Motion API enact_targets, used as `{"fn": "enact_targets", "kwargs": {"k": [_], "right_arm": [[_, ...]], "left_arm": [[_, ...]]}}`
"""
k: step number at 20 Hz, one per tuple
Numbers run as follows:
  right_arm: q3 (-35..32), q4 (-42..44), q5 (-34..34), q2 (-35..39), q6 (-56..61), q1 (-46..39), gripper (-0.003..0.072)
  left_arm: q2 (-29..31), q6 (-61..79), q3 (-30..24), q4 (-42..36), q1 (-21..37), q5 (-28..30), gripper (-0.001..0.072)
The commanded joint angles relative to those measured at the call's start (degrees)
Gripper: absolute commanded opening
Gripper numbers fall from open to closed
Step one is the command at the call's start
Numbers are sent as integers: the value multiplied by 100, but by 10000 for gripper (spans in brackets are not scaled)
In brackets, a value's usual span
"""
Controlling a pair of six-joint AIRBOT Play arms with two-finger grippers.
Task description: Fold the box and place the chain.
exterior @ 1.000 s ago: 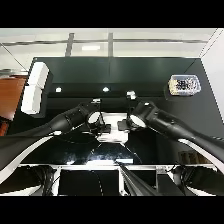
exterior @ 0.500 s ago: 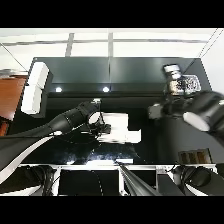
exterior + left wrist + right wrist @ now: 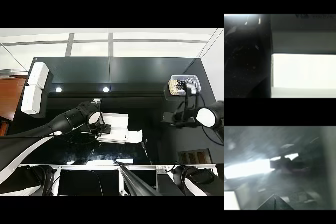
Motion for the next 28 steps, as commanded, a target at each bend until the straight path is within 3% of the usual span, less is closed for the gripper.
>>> {"fn": "enact_targets", "kwargs": {"k": [1, 5, 8, 13, 17, 21, 23, 25, 28], "right_arm": [[-949, 2420, -951, 42, -1287, -826, 14], [-1764, 3167, -872, 33, -2404, -1067, 13], [-2159, 4179, -1060, 9, -3344, -1067, 13], [-2223, 4992, -1303, -667, -3845, -1019, 14], [-2223, 5294, -1720, -1266, -3943, -487, 15], [-2208, 5873, -2159, -1515, -4105, 155, 17], [-2114, 5888, -2017, -1515, -4105, 221, 36], [-1954, 5744, -1759, -1515, -4109, 221, 510], [-1727, 5534, -1408, -1508, -4107, 221, 507]], "left_arm": [[2, 0, 0, -13, 2, 9, 32], [2, 0, 0, -13, 2, 11, 32], [0, 0, 0, -15, 2, 13, 32], [0, 0, 0, -15, 2, 13, 32], [0, 0, 0, -13, 2, 17, 32], [0, -2, 0, -15, 2, 35, 32], [0, 0, 0, -13, 2, 35, 32], [0, -2, 0, -13, 2, 28, 32], [0, 0, 0, -15, 2, 28, 32]]}}
